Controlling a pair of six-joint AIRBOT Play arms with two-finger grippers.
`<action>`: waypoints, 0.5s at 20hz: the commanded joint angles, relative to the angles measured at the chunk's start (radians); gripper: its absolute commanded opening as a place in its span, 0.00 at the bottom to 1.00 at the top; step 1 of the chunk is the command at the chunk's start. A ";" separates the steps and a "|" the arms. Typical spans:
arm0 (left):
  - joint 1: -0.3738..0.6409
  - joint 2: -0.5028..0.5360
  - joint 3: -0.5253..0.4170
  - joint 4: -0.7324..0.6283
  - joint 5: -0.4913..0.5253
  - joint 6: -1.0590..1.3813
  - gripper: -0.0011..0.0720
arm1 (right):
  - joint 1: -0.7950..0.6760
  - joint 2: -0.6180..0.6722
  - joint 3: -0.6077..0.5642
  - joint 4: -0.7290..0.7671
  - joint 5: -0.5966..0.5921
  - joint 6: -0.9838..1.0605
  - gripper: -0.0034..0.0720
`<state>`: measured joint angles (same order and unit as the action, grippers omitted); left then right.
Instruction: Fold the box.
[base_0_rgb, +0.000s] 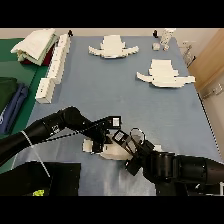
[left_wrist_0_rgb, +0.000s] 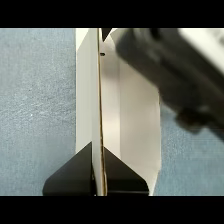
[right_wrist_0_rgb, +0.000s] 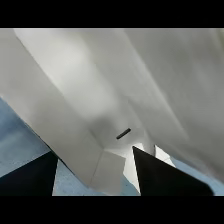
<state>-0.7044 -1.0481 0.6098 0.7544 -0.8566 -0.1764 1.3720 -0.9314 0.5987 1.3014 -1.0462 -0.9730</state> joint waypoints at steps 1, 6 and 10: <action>0.000 0.000 0.001 0.000 0.000 0.000 0.04 | 0.002 -0.001 0.053 -0.031 -0.098 0.067 0.97; 0.000 0.000 0.001 0.000 0.000 0.000 0.04 | 0.001 0.004 0.081 -0.046 -0.126 0.116 0.97; 0.000 0.000 0.001 0.000 0.000 0.000 0.04 | 0.000 0.002 0.081 -0.063 -0.141 0.132 0.97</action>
